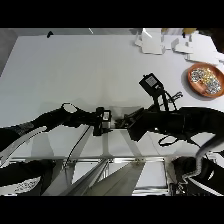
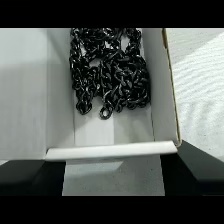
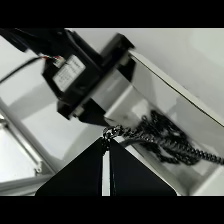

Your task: Fold the box and place the chain.

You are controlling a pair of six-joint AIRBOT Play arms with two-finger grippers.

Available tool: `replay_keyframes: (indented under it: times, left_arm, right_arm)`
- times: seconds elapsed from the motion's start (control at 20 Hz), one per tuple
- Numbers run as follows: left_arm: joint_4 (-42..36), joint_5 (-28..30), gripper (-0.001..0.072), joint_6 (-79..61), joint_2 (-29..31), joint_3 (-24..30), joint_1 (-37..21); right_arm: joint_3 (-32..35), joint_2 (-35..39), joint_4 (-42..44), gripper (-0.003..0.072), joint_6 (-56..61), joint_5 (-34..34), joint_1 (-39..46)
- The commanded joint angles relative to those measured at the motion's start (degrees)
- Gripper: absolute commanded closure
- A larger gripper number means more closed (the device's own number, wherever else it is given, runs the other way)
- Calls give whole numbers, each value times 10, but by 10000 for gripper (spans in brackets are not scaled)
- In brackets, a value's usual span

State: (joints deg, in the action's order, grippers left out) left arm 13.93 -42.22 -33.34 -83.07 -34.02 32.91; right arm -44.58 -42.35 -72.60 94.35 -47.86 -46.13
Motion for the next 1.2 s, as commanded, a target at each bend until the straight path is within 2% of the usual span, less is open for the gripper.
replay_keyframes:
  times: [0.0, 0.3, 0.4, 0.45, 0.65, 0.8, 0.9, 1.15]
  left_arm:
    - [0, 0, 499, 0, 0, 0, 0]
    - [0, 0, 499, 0, 0, 0, 0]
    - [0, 0, 499, 0, 0, 0, 0]
    - [0, 0, 499, 0, 0, 0, 0]
    - [0, 0, 499, 0, 0, 0, 0]
    - [0, 0, 499, 0, 0, 0, 0]
    - [0, 0, 499, 0, 0, 0, 0]
    - [0, 0, 499, 0, 0, 0, 0]
  right_arm:
    - [0, -22, 15, 676, 1, 29, -15]
    - [11, -114, -27, 663, 1, 15, -15]
    - [10, -127, -38, 501, 0, 18, -12]
    - [10, -124, -36, 495, -2, 18, -2]
    - [-19, -89, -37, 497, -43, -22, 92]
    - [-24, -73, -58, 559, -64, -29, 203]
    - [-24, -87, -97, 674, -64, -39, 270]
    - [-22, -160, -121, 674, -63, -40, 365]
